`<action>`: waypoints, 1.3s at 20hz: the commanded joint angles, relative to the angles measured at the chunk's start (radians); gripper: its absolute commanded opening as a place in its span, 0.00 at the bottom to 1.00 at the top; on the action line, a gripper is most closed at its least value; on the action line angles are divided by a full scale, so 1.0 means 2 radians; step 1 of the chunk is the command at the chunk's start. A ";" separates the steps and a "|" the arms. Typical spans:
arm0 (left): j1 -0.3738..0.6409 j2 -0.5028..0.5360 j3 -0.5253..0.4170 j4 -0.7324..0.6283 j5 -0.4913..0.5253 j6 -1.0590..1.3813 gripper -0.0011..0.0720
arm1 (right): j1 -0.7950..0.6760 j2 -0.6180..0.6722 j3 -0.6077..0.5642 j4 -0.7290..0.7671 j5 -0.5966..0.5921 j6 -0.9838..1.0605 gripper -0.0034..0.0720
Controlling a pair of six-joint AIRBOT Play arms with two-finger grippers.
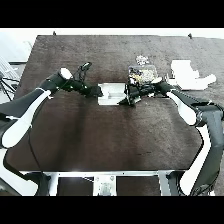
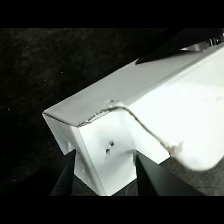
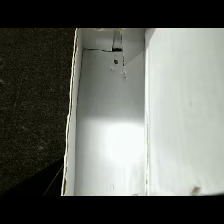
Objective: Fold the box and place the chain.
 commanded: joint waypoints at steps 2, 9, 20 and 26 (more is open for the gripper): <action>-0.014 0.000 0.013 0.053 0.004 -0.060 0.62 | 0.000 0.000 0.000 0.000 0.000 0.000 0.60; -0.030 -0.009 0.037 0.097 -0.003 -0.118 0.62 | 0.000 0.000 0.000 0.000 0.000 0.000 0.60; -0.043 -0.029 0.061 0.175 -0.039 -0.216 0.61 | 0.000 0.000 0.000 0.000 0.000 0.000 0.60; -0.043 -0.049 0.110 0.220 -0.087 -0.252 0.61 | 0.000 0.000 0.000 0.000 0.000 0.000 0.60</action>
